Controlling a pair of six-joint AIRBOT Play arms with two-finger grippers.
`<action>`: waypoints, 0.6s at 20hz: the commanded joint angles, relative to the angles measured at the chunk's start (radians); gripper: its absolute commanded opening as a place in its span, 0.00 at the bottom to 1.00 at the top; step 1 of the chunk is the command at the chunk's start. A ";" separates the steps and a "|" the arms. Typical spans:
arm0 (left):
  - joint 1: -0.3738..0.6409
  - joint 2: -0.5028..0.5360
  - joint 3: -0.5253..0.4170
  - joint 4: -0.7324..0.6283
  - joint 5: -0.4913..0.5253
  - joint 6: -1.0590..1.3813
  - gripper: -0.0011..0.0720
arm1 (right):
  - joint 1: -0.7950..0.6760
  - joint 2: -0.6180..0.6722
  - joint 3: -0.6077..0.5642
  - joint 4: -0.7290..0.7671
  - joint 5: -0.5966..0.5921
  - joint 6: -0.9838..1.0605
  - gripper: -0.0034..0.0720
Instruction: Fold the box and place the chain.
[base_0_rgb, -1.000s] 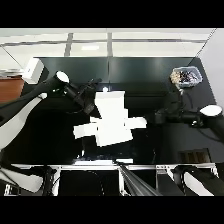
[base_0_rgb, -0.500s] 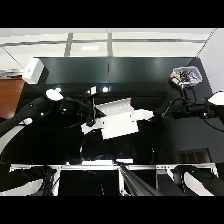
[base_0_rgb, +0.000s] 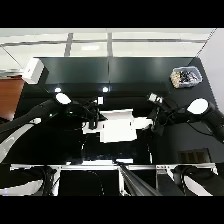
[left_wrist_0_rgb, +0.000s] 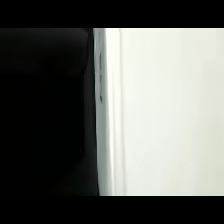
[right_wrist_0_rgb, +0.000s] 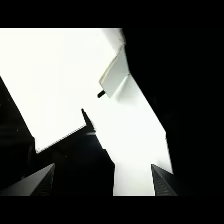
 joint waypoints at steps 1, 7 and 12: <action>-0.019 -0.006 0.009 0.074 0.005 0.005 0.05 | 0.081 0.000 -0.052 -0.019 -0.069 -0.045 0.97; -0.038 -0.032 0.012 0.077 0.037 -0.006 0.05 | 0.160 -0.001 -0.082 -0.043 -0.097 -0.050 0.97; -0.038 -0.032 0.012 0.077 0.037 -0.006 0.05 | 0.207 -0.002 -0.087 -0.106 -0.095 -0.143 0.97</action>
